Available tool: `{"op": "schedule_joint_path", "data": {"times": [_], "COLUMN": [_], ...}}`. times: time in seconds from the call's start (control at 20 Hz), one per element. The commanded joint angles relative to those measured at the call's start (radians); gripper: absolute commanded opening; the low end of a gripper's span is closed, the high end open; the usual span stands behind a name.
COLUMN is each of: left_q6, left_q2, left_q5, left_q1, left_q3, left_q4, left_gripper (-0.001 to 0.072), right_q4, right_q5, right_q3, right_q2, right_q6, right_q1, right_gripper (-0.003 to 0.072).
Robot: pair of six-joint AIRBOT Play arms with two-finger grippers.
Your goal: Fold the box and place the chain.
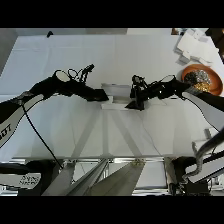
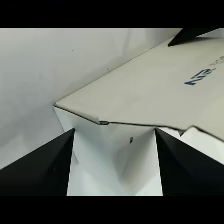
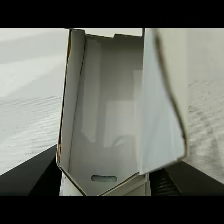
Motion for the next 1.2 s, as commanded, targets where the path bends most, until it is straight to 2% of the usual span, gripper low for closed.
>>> {"op": "schedule_joint_path", "data": {"times": [0.0, 0.55, 0.8, 0.9, 1.1, 1.15], "left_q6": [-0.055, -0.055, -0.066, -0.126, -0.326, -0.349], "left_q2": [0.000, 0.003, 0.005, 0.018, 0.033, 0.033], "left_q5": [0.014, 0.061, -0.006, -0.013, -0.032, -0.036], "left_q1": [-0.005, -0.010, -0.023, -0.035, -0.085, -0.102], "left_q3": [0.000, 0.000, 0.012, 0.034, 0.090, 0.096], "left_q4": [0.122, 0.123, 0.126, 0.184, 0.436, 0.472], "left_gripper": [0.0559, 0.0559, 0.0559, 0.0557, 0.0554, 0.0531], "right_q4": [0.001, 0.000, 0.001, 0.001, 0.001, 0.001], "right_q5": [0.003, 0.003, 0.003, 0.003, 0.003, 0.003], "right_q3": [0.001, 0.001, 0.001, 0.001, 0.001, 0.001], "right_q2": [0.000, 0.000, 0.000, 0.000, 0.000, 0.000], "right_q6": [0.000, 0.000, 0.000, 0.000, 0.000, 0.000], "right_q1": [0.001, 0.001, 0.001, 0.001, 0.001, 0.001], "right_gripper": [0.0457, 0.0457, 0.0457, 0.0457, 0.0457, 0.0457]}}
